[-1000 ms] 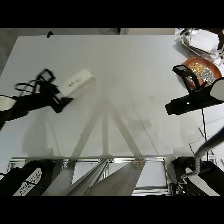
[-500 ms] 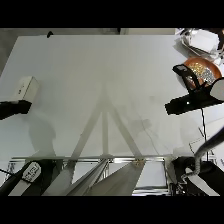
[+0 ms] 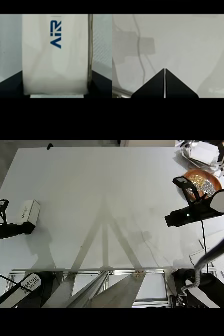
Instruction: Fold the box and place the chain.
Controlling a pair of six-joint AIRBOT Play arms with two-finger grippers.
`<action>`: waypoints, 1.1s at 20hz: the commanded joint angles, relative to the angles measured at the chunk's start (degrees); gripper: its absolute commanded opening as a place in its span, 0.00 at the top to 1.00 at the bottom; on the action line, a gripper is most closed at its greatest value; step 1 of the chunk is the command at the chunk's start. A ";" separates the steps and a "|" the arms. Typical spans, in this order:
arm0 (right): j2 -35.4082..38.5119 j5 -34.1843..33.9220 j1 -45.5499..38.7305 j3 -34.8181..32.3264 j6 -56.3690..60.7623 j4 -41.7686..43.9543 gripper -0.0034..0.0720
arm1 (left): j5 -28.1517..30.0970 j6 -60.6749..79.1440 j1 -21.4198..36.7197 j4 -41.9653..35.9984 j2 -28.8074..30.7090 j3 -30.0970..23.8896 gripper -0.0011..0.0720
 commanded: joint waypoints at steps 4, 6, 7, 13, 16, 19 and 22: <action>0.04 0.04 -0.04 0.02 0.00 0.00 0.93 | -3.89 -0.42 -0.04 2.49 3.61 -0.02 0.03; 0.04 0.02 -0.04 0.02 0.00 0.00 0.93 | -5.07 -0.44 -0.04 4.50 7.39 -0.02 0.03; 0.04 0.02 -0.04 0.02 0.00 0.00 0.93 | -5.33 -0.44 -0.04 5.14 9.31 -0.02 0.03; 0.04 0.02 -0.04 0.02 0.00 0.00 0.93 | -5.46 -0.42 -1.46 5.88 13.49 -0.02 0.03; 0.04 0.02 -0.04 0.02 0.00 0.00 0.93 | -4.61 -0.39 -1.57 5.90 13.49 -0.02 0.03; 0.04 0.02 -0.04 0.02 0.00 0.00 0.93 | -4.42 -0.39 -1.57 5.90 13.49 -0.02 0.03; 0.04 0.02 -0.04 0.02 0.00 0.00 0.93 | -4.39 -0.39 -1.57 5.90 13.49 -0.02 0.03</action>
